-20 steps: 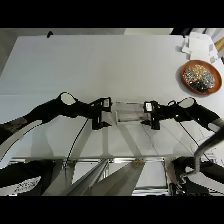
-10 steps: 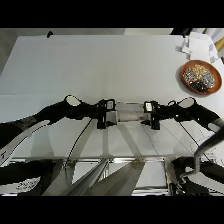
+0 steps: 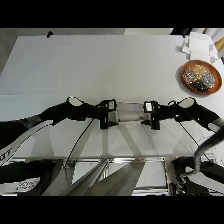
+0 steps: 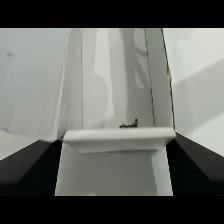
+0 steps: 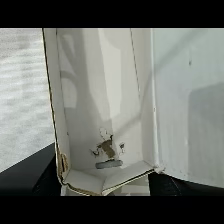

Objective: Fold the box and place the chain.

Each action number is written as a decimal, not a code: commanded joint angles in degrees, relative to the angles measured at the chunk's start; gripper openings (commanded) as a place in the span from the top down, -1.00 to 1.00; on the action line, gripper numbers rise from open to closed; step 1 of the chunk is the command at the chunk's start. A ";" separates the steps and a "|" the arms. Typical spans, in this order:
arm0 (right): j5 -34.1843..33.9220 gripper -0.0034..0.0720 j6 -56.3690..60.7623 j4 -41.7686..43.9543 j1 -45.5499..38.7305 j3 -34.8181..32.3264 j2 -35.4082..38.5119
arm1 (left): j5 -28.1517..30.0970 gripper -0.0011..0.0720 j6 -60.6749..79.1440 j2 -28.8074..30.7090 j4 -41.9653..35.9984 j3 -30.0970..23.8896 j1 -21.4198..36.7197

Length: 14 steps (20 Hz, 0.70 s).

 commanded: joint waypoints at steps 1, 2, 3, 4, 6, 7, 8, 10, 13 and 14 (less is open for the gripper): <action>0.02 -0.17 0.02 0.02 -0.02 0.00 0.02 | -0.11 -0.94 2.60 -0.52 -3.41 -0.04 -0.52; 0.02 -0.17 0.02 0.02 -0.02 0.00 0.02 | -0.13 -0.94 2.60 -1.01 -3.50 -0.04 -0.52; 0.04 -0.17 0.02 0.02 -0.02 0.00 0.02 | -0.15 -0.94 2.54 -1.07 -3.61 0.07 -0.52; 0.02 -0.17 0.02 0.02 -0.02 0.00 0.02 | -0.15 -0.94 2.64 -1.07 -3.96 0.07 -0.52; 0.02 -0.17 0.02 0.02 -0.02 0.00 0.02 | -0.17 -0.93 2.67 -1.07 -3.96 0.07 -0.52; 0.02 -0.17 0.02 0.02 -0.02 0.00 0.02 | -0.17 -0.92 2.67 -1.07 -3.96 0.07 -0.52; 0.04 -0.17 0.02 0.02 -0.02 0.00 0.02 | -0.17 -0.90 2.67 -1.07 -3.93 0.07 -0.52; 0.02 -0.17 0.02 0.02 -0.02 0.00 0.02 | -0.17 -0.12 2.64 -1.07 -3.93 0.07 -0.52; 0.02 -0.17 0.02 0.02 -0.02 0.00 0.02 | -0.15 0.85 2.64 -1.07 -3.93 0.07 -0.52; 0.02 -0.17 0.02 0.02 -0.02 0.00 0.02 | -0.13 0.89 2.62 -1.07 -3.93 0.07 -0.52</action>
